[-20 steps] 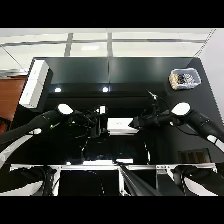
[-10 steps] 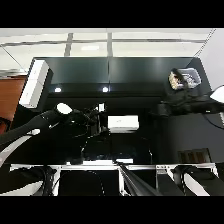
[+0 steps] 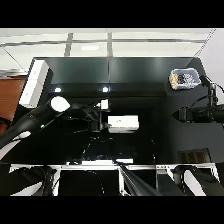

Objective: Fold the box and place the chain.

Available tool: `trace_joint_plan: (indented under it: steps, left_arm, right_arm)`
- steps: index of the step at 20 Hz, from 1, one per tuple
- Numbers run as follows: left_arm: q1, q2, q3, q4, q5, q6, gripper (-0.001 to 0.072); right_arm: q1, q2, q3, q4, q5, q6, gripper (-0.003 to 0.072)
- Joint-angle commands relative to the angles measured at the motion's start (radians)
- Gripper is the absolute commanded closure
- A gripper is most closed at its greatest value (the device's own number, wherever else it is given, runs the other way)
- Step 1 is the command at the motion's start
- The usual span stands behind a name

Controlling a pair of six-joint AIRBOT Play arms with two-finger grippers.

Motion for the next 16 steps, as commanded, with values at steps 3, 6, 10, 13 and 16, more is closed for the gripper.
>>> trace_joint_plan:
  steps: [3,6,10,13,16]
  left_arm:
    - [-0.101,-0.222,0.22,0.001,-0.019,-0.172,-0.0002]
    - [-0.101,-0.306,0.278,-0.006,-0.05,-0.249,-0.0002]
    - [-0.102,-0.343,0.286,-0.008,-0.103,-0.251,-0.0001]
    - [-0.114,-0.343,0.289,-0.002,-0.146,-0.251,0.0005]
    - [-0.117,-0.343,0.289,-0.002,-0.144,-0.251,0.0005]
  right_arm:
    - [-0.013,0.006,-0.031,0.041,-0.023,-0.021,0.0676]
    - [-0.013,0.006,-0.031,0.042,-0.022,-0.031,0.0676]
    - [-0.013,0.006,-0.031,0.042,-0.024,-0.043,0.0675]
    - [-0.013,0.006,-0.031,0.042,-0.024,-0.058,0.0676]
    - [-0.013,0.006,-0.031,0.041,-0.032,-0.059,0.0676]
